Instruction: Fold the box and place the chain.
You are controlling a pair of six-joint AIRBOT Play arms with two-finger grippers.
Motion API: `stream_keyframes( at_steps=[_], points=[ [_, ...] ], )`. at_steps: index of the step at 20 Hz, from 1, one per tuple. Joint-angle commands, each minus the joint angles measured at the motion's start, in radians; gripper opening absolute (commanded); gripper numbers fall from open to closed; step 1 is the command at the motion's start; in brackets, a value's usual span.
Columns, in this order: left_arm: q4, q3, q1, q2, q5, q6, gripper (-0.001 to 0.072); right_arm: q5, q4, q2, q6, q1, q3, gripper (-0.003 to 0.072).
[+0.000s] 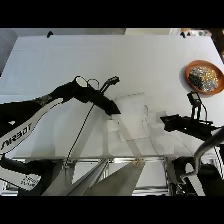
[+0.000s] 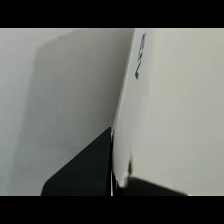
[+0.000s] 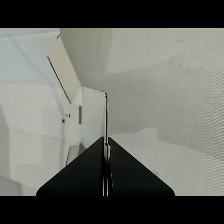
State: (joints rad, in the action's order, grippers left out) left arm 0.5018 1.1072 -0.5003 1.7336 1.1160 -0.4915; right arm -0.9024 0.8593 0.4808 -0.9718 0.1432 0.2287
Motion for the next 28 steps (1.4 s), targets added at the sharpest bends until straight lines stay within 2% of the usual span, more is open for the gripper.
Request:
stream_keyframes(
  at_steps=[1, 3, 5, 6, 7, 9, 11, 13, 16, 18, 22, 25, 28],
  points=[
    [0.014, 0.000, 0.006, 0.000, -0.005, 0.100, 0.0004, 0.000, -0.005, -0.001, 0.000, -0.001, 0.000, 0.0016],
    [0.015, 0.000, 0.000, -0.002, 0.003, 0.161, 0.0004, 0.000, -0.033, -0.001, 0.000, -0.001, 0.000, 0.0050],
    [0.015, 0.000, -0.004, -0.019, 0.011, 0.243, 0.0004, -0.008, -0.085, -0.001, 0.000, -0.001, 0.003, 0.0291],
    [0.016, 0.000, -0.004, -0.034, 0.010, 0.269, 0.0004, -0.018, -0.108, -0.001, 0.000, -0.001, 0.010, 0.0369],
    [0.018, 0.000, -0.004, -0.055, 0.010, 0.292, 0.0004, -0.032, -0.129, -0.001, 0.001, -0.001, 0.023, 0.0405],
    [0.075, 0.000, -0.003, -0.110, 0.010, 0.313, 0.0004, -0.072, -0.138, -0.001, 0.001, -0.001, 0.064, 0.0412],
    [0.188, 0.000, -0.004, -0.175, 0.020, 0.312, 0.0004, -0.131, -0.136, -0.001, 0.001, -0.001, 0.130, 0.0412],
    [0.272, 0.000, -0.004, -0.236, 0.071, 0.312, 0.0003, -0.190, -0.134, -0.001, 0.001, -0.001, 0.199, 0.0412],
    [0.322, 0.000, -0.004, -0.314, 0.148, 0.312, 0.0000, -0.295, -0.134, -0.001, 0.001, -0.001, 0.276, 0.0412],
    [0.323, -0.007, -0.004, -0.349, 0.162, 0.307, -0.0003, -0.353, -0.132, -0.002, 0.005, -0.001, 0.286, 0.0412],
    [0.297, -0.111, -0.004, -0.383, 0.041, 0.294, -0.0003, -0.368, -0.064, -0.002, 0.005, -0.001, 0.286, 0.0412],
    [0.213, -0.202, -0.012, -0.377, -0.096, 0.426, 0.0000, -0.325, -0.045, -0.002, 0.005, -0.001, 0.286, 0.0412],
    [0.135, -0.220, -0.022, -0.329, -0.122, 0.527, 0.0004, -0.313, -0.045, -0.002, 0.004, -0.001, 0.286, 0.0411]
  ],
)
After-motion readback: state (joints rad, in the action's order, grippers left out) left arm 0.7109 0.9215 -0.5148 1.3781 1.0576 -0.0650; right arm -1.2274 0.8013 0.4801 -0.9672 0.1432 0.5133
